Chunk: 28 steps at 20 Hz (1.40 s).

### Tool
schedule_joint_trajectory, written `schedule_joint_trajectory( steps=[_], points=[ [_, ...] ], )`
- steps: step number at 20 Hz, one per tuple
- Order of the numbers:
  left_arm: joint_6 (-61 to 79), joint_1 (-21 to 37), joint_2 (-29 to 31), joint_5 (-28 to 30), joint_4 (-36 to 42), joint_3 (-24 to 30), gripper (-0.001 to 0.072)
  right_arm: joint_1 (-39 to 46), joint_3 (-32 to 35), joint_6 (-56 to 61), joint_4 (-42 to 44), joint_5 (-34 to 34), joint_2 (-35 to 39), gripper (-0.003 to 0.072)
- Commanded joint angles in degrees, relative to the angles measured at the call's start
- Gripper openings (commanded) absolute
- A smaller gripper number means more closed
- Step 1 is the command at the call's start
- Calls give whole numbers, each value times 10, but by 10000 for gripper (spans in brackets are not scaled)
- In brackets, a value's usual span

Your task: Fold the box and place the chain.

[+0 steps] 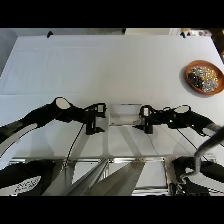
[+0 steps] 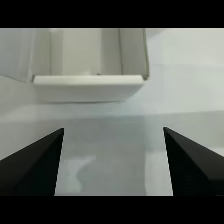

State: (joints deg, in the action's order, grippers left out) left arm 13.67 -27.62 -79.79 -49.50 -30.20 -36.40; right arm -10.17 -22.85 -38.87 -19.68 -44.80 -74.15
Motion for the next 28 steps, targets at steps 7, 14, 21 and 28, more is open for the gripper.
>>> schedule_joint_trajectory(
  steps=[7, 14, 21, 28],
  points=[
    [80, -34, -37, 13, 25, -39, 697, 0, 0, 0, 0, 0, 0, 358],
    [77, -48, -37, 51, 59, -39, 697, 0, 0, 0, 0, 0, 0, 358],
    [54, -50, -51, 60, 62, -39, 694, 0, 0, 0, 0, 0, 0, 358],
    [54, -50, -52, 61, 62, -37, 606, 0, 0, 0, 0, 0, 0, 358]
  ],
)
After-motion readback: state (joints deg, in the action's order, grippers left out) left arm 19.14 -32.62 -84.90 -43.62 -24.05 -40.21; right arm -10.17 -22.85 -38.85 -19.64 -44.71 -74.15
